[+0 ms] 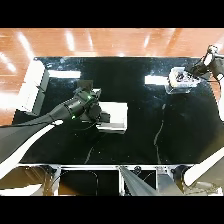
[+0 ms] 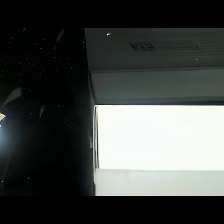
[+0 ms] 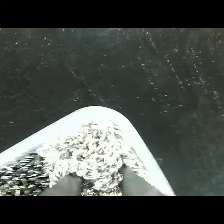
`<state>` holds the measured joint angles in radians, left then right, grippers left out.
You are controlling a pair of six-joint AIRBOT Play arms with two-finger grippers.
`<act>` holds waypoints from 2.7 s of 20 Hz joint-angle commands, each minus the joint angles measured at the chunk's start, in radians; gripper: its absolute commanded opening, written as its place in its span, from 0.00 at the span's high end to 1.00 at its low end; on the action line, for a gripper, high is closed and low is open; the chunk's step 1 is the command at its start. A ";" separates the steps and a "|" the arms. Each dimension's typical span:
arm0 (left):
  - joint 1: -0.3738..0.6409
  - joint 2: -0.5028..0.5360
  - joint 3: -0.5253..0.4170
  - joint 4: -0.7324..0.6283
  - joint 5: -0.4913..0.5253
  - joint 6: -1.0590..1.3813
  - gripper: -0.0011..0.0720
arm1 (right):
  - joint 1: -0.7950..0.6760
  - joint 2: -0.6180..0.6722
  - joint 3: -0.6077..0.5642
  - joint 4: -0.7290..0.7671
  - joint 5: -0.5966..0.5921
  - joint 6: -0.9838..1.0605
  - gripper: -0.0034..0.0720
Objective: Fold the box and place the chain.
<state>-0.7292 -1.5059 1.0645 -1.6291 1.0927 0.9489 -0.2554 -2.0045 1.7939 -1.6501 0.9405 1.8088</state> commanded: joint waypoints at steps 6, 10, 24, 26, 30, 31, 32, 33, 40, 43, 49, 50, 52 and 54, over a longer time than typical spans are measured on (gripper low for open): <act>0.000 0.000 0.000 -0.004 -0.001 0.000 0.95 | 0.002 0.112 0.001 0.053 0.056 -0.052 0.93; -0.005 0.000 0.000 -0.014 0.003 0.000 0.95 | 0.002 0.256 0.000 0.053 0.061 -0.073 0.93; -0.007 -0.001 0.000 -0.009 -0.001 0.000 0.95 | 0.159 0.933 0.000 0.053 0.062 -0.142 0.93; -0.007 -0.001 0.000 -0.010 0.000 0.000 0.95 | 0.227 1.021 0.000 0.054 0.068 -0.153 0.93; -0.008 -0.001 0.000 -0.012 0.007 0.000 0.95 | 0.395 1.144 0.000 0.055 0.088 -0.165 0.93; -0.008 -0.001 0.000 -0.012 0.008 0.000 0.95 | 0.443 1.161 0.000 0.055 0.097 -0.168 0.93; -0.008 -0.001 0.000 -0.013 0.008 0.000 0.95 | 0.497 1.173 0.000 0.058 0.101 -0.169 0.93; -0.008 -0.001 0.000 -0.013 0.008 0.000 0.95 | 0.550 1.181 0.000 0.068 0.101 -0.176 0.93; -0.008 -0.001 0.000 -0.014 0.011 0.000 0.95 | 0.867 1.176 0.000 0.095 0.128 -0.185 0.93; -0.008 -0.001 0.000 -0.014 0.011 0.000 0.95 | 0.931 1.139 -0.009 0.161 0.156 -0.190 0.93; -0.008 -0.001 0.000 -0.014 0.011 0.000 0.95 | 0.960 1.086 -0.100 0.134 0.212 -0.147 0.93; -0.008 -0.001 0.000 -0.014 0.011 0.000 0.95 | 0.960 1.086 -0.132 0.142 0.218 -0.143 0.93; -0.008 -0.001 0.000 -0.014 0.011 0.000 0.95 | 0.961 1.086 -0.206 0.233 0.226 -0.141 0.93; -0.008 -0.001 0.000 -0.014 0.011 0.000 0.95 | 0.961 1.080 -0.282 0.377 0.202 -0.161 0.93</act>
<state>-0.7361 -1.5059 1.0645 -1.6432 1.1034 0.9489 0.7021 -0.9173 1.5990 -1.4212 1.1488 1.6543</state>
